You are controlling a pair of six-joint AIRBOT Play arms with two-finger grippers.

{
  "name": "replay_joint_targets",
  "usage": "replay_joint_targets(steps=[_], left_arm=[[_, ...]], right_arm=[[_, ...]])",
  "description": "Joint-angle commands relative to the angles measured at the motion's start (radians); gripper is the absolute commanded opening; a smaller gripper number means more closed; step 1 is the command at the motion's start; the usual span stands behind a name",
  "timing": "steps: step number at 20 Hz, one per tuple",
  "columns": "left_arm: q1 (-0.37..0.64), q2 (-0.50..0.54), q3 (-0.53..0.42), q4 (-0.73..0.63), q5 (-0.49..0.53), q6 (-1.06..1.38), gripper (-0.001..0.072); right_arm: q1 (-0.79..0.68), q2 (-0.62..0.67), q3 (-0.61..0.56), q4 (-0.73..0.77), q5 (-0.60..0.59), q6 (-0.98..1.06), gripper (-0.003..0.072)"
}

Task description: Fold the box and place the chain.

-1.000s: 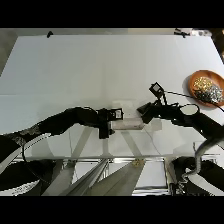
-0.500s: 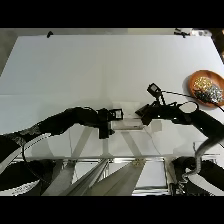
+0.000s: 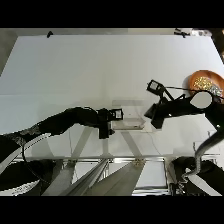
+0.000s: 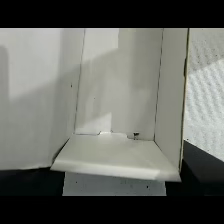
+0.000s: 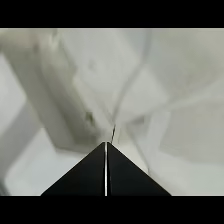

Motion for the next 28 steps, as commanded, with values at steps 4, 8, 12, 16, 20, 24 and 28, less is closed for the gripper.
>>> replay_joint_targets(steps=[4,8,12,16,20,24,28], left_arm=[[0.001,0.001,0.0,0.0,0.0,0.0,0.0138],[0.001,0.001,0.0,0.0,0.0,0.0,0.0138],[0.001,0.001,0.0,0.0,0.001,0.0,0.0138],[0.001,0.001,0.0,0.0,0.0,0.0,0.0138],[0.001,0.001,0.0,0.0,0.001,0.0,0.0138],[0.001,0.001,0.0,0.0,0.001,0.0,0.0138],[0.001,0.001,0.0,0.0,0.001,0.0,0.0138]], right_arm=[[0.03,-0.002,-0.006,-0.179,0.022,-0.14,0.0013],[0.19,-0.014,-0.013,-0.302,-0.05,-0.168,0.0013],[0.232,-0.011,-0.014,-0.347,-0.022,0.014,0.0012],[0.232,-0.01,-0.024,-0.351,-0.087,0.012,0.0013],[0.232,-0.01,-0.097,-0.324,-0.198,-0.101,0.0444],[0.232,-0.011,-0.156,-0.241,-0.259,-0.206,0.0383],[0.232,-0.047,-0.158,-0.076,-0.331,-0.218,0.0347]])
